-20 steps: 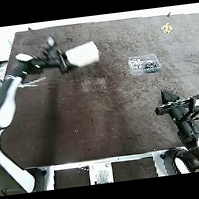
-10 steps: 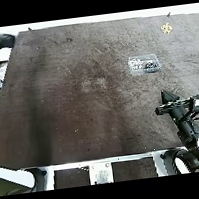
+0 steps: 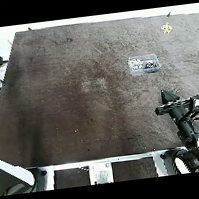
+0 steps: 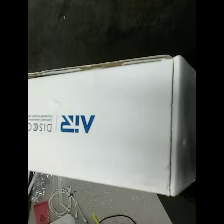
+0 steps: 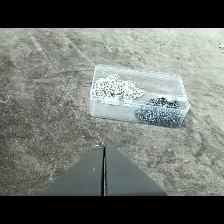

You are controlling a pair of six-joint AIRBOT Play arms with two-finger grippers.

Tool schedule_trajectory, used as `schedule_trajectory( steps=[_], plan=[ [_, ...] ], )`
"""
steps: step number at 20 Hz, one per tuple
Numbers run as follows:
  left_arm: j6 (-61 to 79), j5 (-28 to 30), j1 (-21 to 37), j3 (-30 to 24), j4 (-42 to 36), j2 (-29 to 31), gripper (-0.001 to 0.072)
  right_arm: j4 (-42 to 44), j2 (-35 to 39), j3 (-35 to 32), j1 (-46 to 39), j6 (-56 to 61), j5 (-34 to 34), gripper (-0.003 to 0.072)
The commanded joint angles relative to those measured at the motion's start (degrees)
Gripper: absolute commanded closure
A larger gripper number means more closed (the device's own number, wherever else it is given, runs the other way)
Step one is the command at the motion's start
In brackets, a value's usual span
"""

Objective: Fold the box and place the chain.

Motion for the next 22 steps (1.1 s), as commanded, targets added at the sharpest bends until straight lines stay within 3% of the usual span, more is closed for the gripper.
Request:
schedule_trajectory(
  steps=[1, 11, 20, 21, 22],
  plan=[
    [0.17, -1.14, 0.35, 2.47, 4.33, -4.66, 0.0701, 0.04, 0.0, -0.04, 0.02, 0.07, 0.17, 0.0682],
    [2.12, -2.1, 0.35, 2.47, 4.33, -7.52, 0.07, 0.07, -0.02, -0.09, 0.02, 2.84, 0.17, 0.0682],
    [1.99, -6.51, 0.35, 2.47, 4.13, -7.52, 0.0697, 0.07, -0.02, -0.09, 0.02, 2.82, 0.17, 0.0681],
    [1.99, -6.62, 0.35, 2.47, 4.13, -7.52, 0.0619, 0.04, -0.02, -0.09, 0.02, 2.82, 0.17, 0.0682],
    [1.73, -6.54, 0.35, 2.47, 4.13, -7.52, 0.0306, 0.04, -0.02, -0.09, 0.02, 2.82, 0.17, 0.0682]
  ],
)
